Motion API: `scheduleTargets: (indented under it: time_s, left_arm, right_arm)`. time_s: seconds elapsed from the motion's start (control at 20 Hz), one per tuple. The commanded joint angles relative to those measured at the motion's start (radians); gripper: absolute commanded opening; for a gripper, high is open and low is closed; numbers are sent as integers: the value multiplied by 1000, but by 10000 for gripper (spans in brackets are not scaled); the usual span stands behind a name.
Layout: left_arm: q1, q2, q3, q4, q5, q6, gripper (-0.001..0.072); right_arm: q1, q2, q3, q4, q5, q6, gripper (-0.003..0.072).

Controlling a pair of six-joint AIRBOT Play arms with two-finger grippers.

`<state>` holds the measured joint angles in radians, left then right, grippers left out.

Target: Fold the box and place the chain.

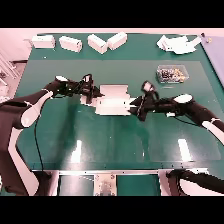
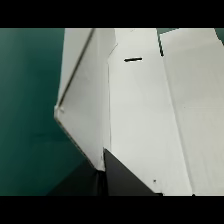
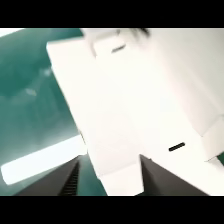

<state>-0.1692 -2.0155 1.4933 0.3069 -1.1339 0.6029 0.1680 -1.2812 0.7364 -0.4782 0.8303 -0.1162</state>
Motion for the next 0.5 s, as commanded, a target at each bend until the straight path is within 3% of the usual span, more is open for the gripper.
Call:
scheduleTargets:
  time_s: [0.0,0.45]
  left_arm:
    - [0,-1,0,0,0,0,19]
    - [0,-1,0,0,0,0,20]
  right_arm:
    - [99,8,-29,-148,-182,11,571]
    - [180,-9,-30,-151,-267,-53,621]
